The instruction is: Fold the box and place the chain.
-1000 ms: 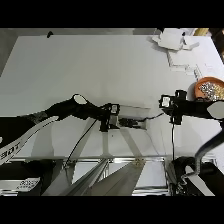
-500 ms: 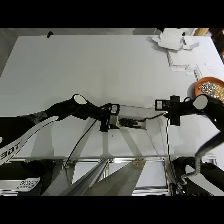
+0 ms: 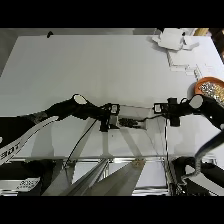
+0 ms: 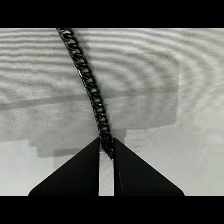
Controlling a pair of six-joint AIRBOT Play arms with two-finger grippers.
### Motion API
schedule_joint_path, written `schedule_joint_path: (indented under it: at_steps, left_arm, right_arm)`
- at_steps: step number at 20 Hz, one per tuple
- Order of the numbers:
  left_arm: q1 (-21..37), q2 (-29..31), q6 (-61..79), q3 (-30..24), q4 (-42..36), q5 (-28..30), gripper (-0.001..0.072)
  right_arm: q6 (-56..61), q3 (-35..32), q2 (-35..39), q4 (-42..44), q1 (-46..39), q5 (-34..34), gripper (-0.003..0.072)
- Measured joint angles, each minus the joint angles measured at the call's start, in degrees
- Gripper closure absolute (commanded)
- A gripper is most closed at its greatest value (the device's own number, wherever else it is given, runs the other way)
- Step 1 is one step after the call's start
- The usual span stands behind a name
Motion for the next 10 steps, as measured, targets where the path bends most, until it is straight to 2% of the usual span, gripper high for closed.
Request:
schedule_joint_path:
  at_steps: [4, 10]
  left_arm:
    - [0.0, 0.0, 0.0, 0.0, 0.0, 0.0, 0.0437]
    - [0.0, 0.0, 0.0, 0.0, 0.0, 0.0, 0.0437]
  right_arm:
    - [-0.2, -0.1, 1.6, -0.1, 0.0, 0.2, 0.0665]
    - [3.1, -0.2, 12.2, 3.1, 0.3, 8.7, 0.0665]
